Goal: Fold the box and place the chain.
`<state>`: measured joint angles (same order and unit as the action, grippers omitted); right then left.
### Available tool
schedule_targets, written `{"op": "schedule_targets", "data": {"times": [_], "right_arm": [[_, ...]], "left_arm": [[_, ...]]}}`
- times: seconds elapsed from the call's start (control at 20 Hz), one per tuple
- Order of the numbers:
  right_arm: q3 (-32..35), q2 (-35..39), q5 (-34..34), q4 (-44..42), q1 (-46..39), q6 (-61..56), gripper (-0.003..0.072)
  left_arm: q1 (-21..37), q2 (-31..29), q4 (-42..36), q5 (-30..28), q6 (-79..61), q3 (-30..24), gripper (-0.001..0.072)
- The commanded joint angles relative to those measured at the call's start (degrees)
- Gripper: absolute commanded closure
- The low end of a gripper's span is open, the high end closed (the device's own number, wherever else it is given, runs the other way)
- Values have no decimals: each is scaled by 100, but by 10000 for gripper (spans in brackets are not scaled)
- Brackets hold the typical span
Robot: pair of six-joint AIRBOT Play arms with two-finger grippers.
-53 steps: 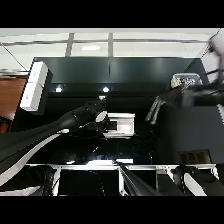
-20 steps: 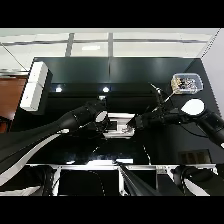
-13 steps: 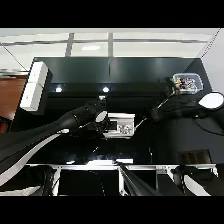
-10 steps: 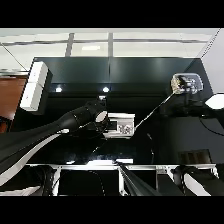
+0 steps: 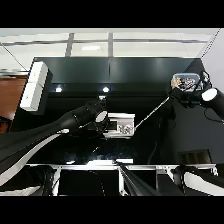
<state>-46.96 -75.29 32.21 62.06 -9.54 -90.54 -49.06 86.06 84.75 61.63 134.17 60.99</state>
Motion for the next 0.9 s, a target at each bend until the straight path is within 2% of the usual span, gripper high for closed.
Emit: {"op": "schedule_targets", "data": {"times": [0.0, 0.05, 0.1, 0.25, 0.35, 0.55, 0.85], "right_arm": [[-728, -887, 192, -98, -22, -138, -34], [-848, -1014, 273, -96, -22, -136, -34], [-916, -1078, 275, -96, -22, -136, 73], [-946, -1093, 304, -39, -22, -116, 489], [-946, -1086, 348, -11, -22, -116, 679], [-946, -584, 684, -9, -22, 389, 681], [-946, 1727, 1812, -63, -22, 1311, 682]], "left_arm": [[0, -2, 0, 7, -2, -2, 678], [0, -2, 2, 4, -2, -2, 678], [0, -2, 0, 4, -2, -2, 679], [0, -2, 2, 7, -2, -2, 679], [0, -2, 2, 4, -2, -2, 678], [0, -2, 0, 15, -2, -2, 678], [0, -2, 2, 15, -2, -2, 678]]}}
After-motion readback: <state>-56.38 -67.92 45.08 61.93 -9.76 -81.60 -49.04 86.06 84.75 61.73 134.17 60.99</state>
